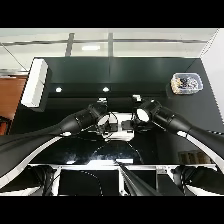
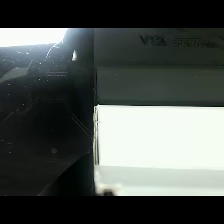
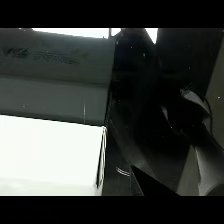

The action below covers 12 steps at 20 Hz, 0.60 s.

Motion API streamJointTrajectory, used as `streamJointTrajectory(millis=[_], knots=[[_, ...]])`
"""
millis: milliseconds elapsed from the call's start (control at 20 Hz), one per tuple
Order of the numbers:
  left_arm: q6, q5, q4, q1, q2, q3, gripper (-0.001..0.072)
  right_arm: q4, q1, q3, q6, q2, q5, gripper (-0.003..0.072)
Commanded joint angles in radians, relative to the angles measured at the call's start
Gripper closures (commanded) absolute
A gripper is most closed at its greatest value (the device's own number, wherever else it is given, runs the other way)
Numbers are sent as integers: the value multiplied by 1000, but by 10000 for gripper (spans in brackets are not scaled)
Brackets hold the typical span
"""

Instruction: Fold the box and place the chain.

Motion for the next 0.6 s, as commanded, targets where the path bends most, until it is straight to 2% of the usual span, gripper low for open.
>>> streamJointTrajectory(millis=[0,100,150,450,500,550], knots=[[0,1,0,0,0,0,681,-38,34,1,58,-23,-4,323],[0,1,0,0,0,0,681,-38,35,1,75,-29,-13,327],[0,1,0,0,0,0,681,-38,35,1,75,-29,-14,432],[0,1,0,0,0,0,681,-33,35,1,84,-31,-28,454],[0,1,0,0,0,0,680,-33,35,1,84,-31,-28,579],[0,1,0,0,0,0,680,-33,35,1,84,-31,-30,642]])
